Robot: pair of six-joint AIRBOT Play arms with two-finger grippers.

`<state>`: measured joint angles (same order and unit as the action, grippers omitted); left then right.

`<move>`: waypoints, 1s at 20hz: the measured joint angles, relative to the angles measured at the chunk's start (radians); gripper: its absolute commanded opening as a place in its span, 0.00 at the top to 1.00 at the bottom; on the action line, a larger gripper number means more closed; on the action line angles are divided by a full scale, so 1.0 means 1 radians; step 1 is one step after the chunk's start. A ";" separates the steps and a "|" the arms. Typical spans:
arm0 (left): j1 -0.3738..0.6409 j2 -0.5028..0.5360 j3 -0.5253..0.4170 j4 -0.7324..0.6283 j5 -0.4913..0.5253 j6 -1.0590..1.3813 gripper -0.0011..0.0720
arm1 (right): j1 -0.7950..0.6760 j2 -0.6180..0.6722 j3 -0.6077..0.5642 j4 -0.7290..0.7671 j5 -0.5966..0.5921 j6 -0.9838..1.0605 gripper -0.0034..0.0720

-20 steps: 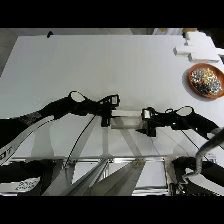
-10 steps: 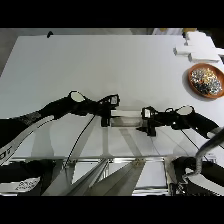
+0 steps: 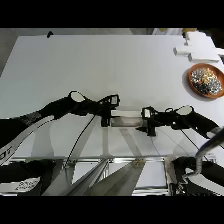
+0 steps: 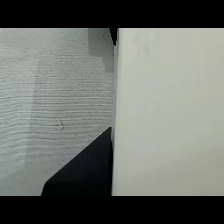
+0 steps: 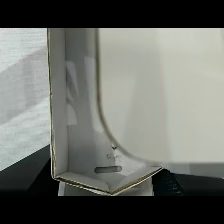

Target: Fold the box and place the chain.

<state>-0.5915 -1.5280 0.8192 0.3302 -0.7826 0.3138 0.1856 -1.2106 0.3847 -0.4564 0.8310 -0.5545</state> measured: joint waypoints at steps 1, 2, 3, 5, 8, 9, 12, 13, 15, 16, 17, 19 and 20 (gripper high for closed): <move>0.000 0.000 0.000 0.000 0.000 0.000 0.97 | 0.000 -0.001 0.000 -0.003 -0.001 0.000 0.51; 0.000 0.000 0.000 0.000 0.000 0.000 0.97 | 0.000 -0.001 0.000 -0.005 -0.001 0.000 0.51; 0.000 0.000 0.000 0.000 0.000 0.000 0.97 | 0.000 -0.001 0.000 -0.007 -0.002 0.000 0.51; 0.000 0.000 0.000 0.000 0.000 0.000 0.97 | 0.000 -0.001 0.000 -0.011 -0.002 0.000 0.51; 0.000 0.000 0.000 0.000 0.000 0.000 0.97 | 0.000 -0.001 0.000 -0.029 -0.003 0.000 0.51; 0.000 0.000 0.000 0.000 0.000 0.000 0.97 | 0.001 -0.001 0.000 -0.034 -0.003 0.000 0.51; 0.000 0.000 0.000 0.000 0.000 0.000 0.97 | 0.001 -0.001 0.000 -0.042 -0.003 0.000 0.51; 0.000 0.000 0.000 0.000 0.000 0.000 0.97 | 0.001 -0.001 0.000 -0.044 -0.004 0.000 0.51; 0.000 0.000 0.000 0.000 0.000 0.000 0.97 | 0.001 -0.001 0.000 -0.047 -0.004 0.000 0.51; 0.000 0.000 0.000 0.000 0.000 0.000 0.97 | 0.001 -0.001 0.000 -0.048 -0.004 0.000 0.51; 0.000 0.000 0.000 0.000 0.000 0.000 0.97 | 0.001 -0.001 0.000 -0.049 -0.004 0.000 0.51; 0.000 0.000 0.000 0.000 0.000 0.000 0.97 | 0.001 -0.001 0.000 -0.051 -0.004 0.000 0.51; 0.000 0.000 0.000 0.000 0.000 0.000 0.97 | 0.001 -0.001 0.000 -0.052 -0.004 0.000 0.51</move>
